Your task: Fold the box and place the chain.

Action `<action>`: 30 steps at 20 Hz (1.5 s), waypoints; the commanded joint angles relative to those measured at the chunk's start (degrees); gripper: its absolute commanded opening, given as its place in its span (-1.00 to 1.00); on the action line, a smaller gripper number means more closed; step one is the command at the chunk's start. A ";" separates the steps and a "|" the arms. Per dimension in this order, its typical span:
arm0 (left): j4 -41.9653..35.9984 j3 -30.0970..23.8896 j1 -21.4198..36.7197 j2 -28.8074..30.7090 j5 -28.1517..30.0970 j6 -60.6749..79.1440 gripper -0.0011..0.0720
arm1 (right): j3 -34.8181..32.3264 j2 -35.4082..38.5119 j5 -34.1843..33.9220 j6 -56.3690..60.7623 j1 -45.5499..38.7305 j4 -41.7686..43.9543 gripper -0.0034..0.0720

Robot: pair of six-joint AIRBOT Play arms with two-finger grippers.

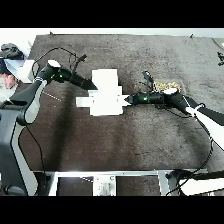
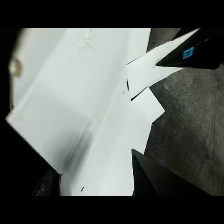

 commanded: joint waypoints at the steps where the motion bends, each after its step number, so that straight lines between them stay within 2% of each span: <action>1: -1.55 0.07 -0.02 -1.03 -2.23 0.76 0.29 | -0.02 -0.02 0.02 -0.07 0.04 -0.02 -0.96; 3: -1.42 0.09 -0.26 -1.36 -2.16 1.49 0.28 | -0.02 -0.02 0.00 -0.07 0.04 -0.02 -0.95; 4: -0.98 0.09 -0.52 -1.49 -2.14 1.70 0.11 | -0.02 -0.02 0.00 -0.07 0.04 -0.02 -0.95; 5: -0.72 0.09 -0.81 -1.60 -2.14 1.97 0.10 | -0.02 -0.02 0.00 -0.07 0.04 -0.04 -0.95; 7: -0.72 0.09 -0.83 -1.62 -2.01 3.34 -0.22 | -0.02 -0.02 0.00 -0.07 0.02 -0.07 -0.95; 8: -0.70 0.09 -0.83 -1.62 -1.68 3.30 -0.23 | -0.02 -0.02 0.00 -0.04 0.04 -0.35 -0.95; 9: -0.61 0.09 -0.83 -1.62 -1.73 3.45 -0.52 | -0.02 -0.02 0.00 -0.02 0.04 -0.81 -0.95; 10: -0.61 0.09 -0.83 -1.62 -1.77 3.89 -0.53 | -0.02 -0.02 0.00 -0.02 0.04 -1.14 -0.95; 11: -0.61 0.09 -0.83 -1.62 -1.68 4.42 -0.88 | -0.02 -0.02 0.02 -0.04 0.02 -1.31 -0.95; 12: -0.61 0.09 -0.83 -1.62 -1.70 5.18 -0.93 | -0.02 -0.02 0.04 -0.04 -0.04 -1.38 -0.95; 13: -0.61 0.09 -0.83 -1.62 -1.70 6.25 -0.94 | -0.02 0.04 0.04 -0.04 -0.20 -1.86 -0.67; 14: -0.63 0.09 -0.83 -1.62 -1.70 7.30 -0.94 | -0.02 0.24 0.28 -0.02 -0.63 -2.54 -0.13; 15: -0.63 0.09 -0.83 -1.60 -1.70 9.18 -0.94 | -0.02 0.72 0.81 0.00 -1.42 -3.52 -0.06; 18: -0.74 0.09 -0.83 -1.49 -1.62 16.85 -0.94 | -0.02 3.87 2.69 0.46 -5.57 -5.14 -0.06; 21: -0.76 0.09 -0.83 -1.49 -1.68 30.16 -0.94 | -0.02 7.54 3.32 2.19 -9.27 -4.98 -0.06; 26: -0.98 0.07 -0.85 -1.49 -0.72 41.09 -0.95 | -0.26 8.22 2.95 2.14 -9.35 -6.69 -0.06; 30: -1.09 -0.76 -0.85 -1.49 3.76 46.45 -0.95 | -0.35 8.15 2.36 2.12 -9.33 -7.37 -0.06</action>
